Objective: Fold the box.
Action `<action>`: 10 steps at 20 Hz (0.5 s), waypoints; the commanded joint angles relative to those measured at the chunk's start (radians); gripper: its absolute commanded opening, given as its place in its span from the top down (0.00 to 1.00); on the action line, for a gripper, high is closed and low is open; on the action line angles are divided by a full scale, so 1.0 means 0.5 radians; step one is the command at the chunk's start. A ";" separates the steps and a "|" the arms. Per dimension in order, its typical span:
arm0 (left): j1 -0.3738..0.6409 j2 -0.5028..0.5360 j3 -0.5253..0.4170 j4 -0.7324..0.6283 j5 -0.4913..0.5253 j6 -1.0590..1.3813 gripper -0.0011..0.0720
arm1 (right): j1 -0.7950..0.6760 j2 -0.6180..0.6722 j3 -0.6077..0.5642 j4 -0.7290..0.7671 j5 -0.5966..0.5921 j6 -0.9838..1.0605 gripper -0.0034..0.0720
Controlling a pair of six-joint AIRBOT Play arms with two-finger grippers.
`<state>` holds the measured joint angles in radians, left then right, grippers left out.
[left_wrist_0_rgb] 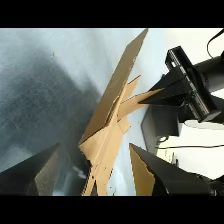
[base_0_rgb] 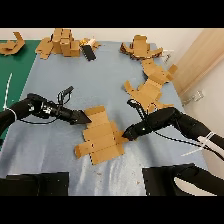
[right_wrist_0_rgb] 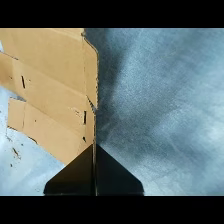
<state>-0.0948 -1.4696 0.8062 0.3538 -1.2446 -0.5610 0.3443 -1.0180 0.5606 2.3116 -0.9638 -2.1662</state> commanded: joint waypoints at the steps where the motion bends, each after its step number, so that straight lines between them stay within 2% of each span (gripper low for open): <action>1: 0.003 -0.086 0.006 -0.092 -0.073 0.098 0.08 | 0.002 0.002 0.000 0.001 0.000 0.032 0.95; 10: 0.003 -0.086 0.006 -0.093 -0.076 0.098 0.08 | 0.002 0.002 0.002 0.001 0.005 0.039 0.95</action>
<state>-0.0940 -1.5112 0.8082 0.3096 -1.2812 -0.5156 0.3443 -1.0180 0.5606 2.3116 -0.9630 -2.1475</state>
